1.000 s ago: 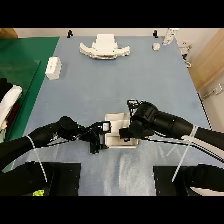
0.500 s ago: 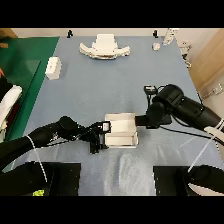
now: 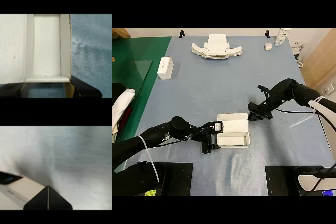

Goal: Fold the box.

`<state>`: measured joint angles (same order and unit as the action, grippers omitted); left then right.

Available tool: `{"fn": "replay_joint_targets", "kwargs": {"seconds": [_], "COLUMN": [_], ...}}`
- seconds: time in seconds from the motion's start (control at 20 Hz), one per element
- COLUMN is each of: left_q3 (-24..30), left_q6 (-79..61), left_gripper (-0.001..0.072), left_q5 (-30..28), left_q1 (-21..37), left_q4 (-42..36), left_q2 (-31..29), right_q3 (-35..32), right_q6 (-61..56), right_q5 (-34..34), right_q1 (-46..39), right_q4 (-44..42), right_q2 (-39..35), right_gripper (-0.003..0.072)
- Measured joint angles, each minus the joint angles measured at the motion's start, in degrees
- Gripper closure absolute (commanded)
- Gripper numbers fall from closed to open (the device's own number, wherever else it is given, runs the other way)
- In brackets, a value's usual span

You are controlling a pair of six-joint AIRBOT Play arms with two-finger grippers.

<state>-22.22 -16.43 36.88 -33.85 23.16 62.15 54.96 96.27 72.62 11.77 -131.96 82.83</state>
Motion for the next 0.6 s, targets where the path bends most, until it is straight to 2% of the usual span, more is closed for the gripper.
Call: {"fn": "replay_joint_targets", "kwargs": {"seconds": [0.15,0.3,0.45,0.6], "left_q3": [0.0,0.0,0.0,0.0], "left_q6": [0.0,0.0,0.0,0.0], "left_gripper": [0.0235,0.0235,0.0235,0.0236], "left_q5": [0.0,0.0,0.0,0.0], "left_q1": [0.0,0.0,0.0,0.0], "left_q4": [0.0,0.0,0.0,0.0], "left_q2": [0.0,0.0,0.0,0.0], "right_q3": [1.1,1.6,1.3,-0.6], "right_q6": [9.1,16.5,22.0,27.2], "right_q5": [5.7,11.2,14.5,14.3], "right_q1": [-0.9,-0.8,0.9,3.8], "right_q4": [-7.5,-10.6,-10.9,-10.7], "right_q2": [3.6,4.4,2.9,-1.0], "right_gripper": [0.0686,0.0686,0.0686,0.0686]}}
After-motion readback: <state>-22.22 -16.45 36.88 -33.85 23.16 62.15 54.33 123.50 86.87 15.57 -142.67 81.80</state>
